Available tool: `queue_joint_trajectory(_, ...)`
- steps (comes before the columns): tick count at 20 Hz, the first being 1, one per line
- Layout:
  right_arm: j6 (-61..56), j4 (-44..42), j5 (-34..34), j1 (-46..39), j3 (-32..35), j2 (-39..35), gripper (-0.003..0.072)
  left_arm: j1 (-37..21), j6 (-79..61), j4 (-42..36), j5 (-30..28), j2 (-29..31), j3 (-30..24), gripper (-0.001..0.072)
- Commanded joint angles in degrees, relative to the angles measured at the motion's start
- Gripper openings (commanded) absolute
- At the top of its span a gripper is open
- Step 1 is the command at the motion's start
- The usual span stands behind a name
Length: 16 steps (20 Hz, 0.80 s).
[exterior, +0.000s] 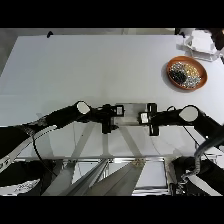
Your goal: Fold the box and place the chain.
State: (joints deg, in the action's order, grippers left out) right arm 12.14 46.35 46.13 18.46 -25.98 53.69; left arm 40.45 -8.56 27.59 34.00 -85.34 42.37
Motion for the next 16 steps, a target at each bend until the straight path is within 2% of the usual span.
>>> queue_joint_trajectory(1,-6.4,1.6,1.9,0.0,0.0,-5.6,0.0020,0.0,-0.2,0.1,0.1,0.0,0.0,0.0205)
queue_joint_trajectory(3,-17.9,1.7,2.8,0.0,0.0,-8.1,0.0020,0.0,-0.2,0.1,0.1,0.0,0.0,0.0205)
queue_joint_trajectory(5,-36.3,3.0,1.4,-1.4,0.0,-11.0,0.0020,0.0,-0.2,0.1,0.1,0.0,0.0,0.0205)
queue_joint_trajectory(8,-64.5,8.8,1.6,-9.4,0.0,-15.2,0.0020,0.0,-0.2,0.1,0.1,0.0,0.0,0.0205)
queue_joint_trajectory(10,-80.2,14.6,4.7,-16.7,0.0,-16.3,0.0020,0.0,-0.2,0.1,0.1,0.0,0.0,0.0205)
queue_joint_trajectory(13,-88.4,19.2,7.4,-24.7,0.1,-15.6,0.0020,0.0,-0.2,0.1,0.2,0.0,0.0,0.0205)
queue_joint_trajectory(16,-88.9,19.4,10.1,-27.0,0.1,-11.7,0.0020,0.0,-0.2,0.1,0.2,0.0,0.0,0.0205)
